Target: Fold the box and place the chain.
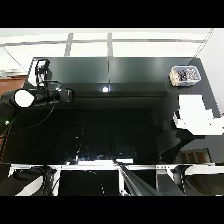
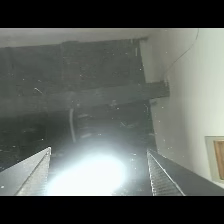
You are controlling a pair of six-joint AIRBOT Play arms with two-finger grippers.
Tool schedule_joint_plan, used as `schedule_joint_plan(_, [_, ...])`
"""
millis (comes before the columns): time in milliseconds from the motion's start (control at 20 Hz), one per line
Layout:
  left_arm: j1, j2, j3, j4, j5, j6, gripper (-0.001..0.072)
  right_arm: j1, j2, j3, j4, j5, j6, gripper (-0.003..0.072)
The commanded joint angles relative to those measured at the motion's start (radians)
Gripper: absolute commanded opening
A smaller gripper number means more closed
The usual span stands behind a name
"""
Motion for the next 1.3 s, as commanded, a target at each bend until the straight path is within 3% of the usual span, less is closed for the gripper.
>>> schedule_joint_plan(0, [0.001, -0.001, 0.001, -0.005, 0.0, 0.001, 0.0705, 0.003, -0.002, -0.044, -0.021, 0.031, -0.014, 0.0201])
schedule_joint_plan(50, [0.001, -0.001, 0.001, -0.005, 0.0, 0.001, 0.0705, 0.002, 0.0, -0.044, -0.015, 0.034, -0.014, 0.0003])
schedule_joint_plan(300, [0.001, -0.001, 0.001, -0.005, 0.001, 0.001, 0.0705, 0.003, 0.071, -0.05, 0.189, 0.073, -0.026, 0.0011])
schedule_joint_plan(450, [0.001, -0.001, 0.0, -0.004, -0.002, 0.001, 0.0705, 0.008, 0.174, -0.128, 0.378, 0.08, -0.039, 0.0011])
schedule_joint_plan(750, [0.001, -0.044, -0.04, -0.064, -0.01, 0.003, 0.0705, 0.225, 0.451, -0.606, 0.777, 0.001, -0.198, 0.0011])
schedule_joint_plan(900, [-0.005, -0.079, -0.041, -0.128, -0.024, 0.009, 0.0704, 0.415, 0.64, -0.84, 0.947, -0.233, -0.295, 0.0011])
schedule_joint_plan(1050, [-0.051, -0.152, -0.04, -0.299, -0.019, 0.246, 0.0703, 0.655, 0.761, -1.038, 1.148, -0.531, -0.408, 0.0011])
schedule_joint_plan(1250, [-0.028, -0.297, 0.016, -0.655, -0.127, 0.441, 0.0703, 0.964, 0.763, -1.103, 1.165, -0.803, -0.415, 0.0011])
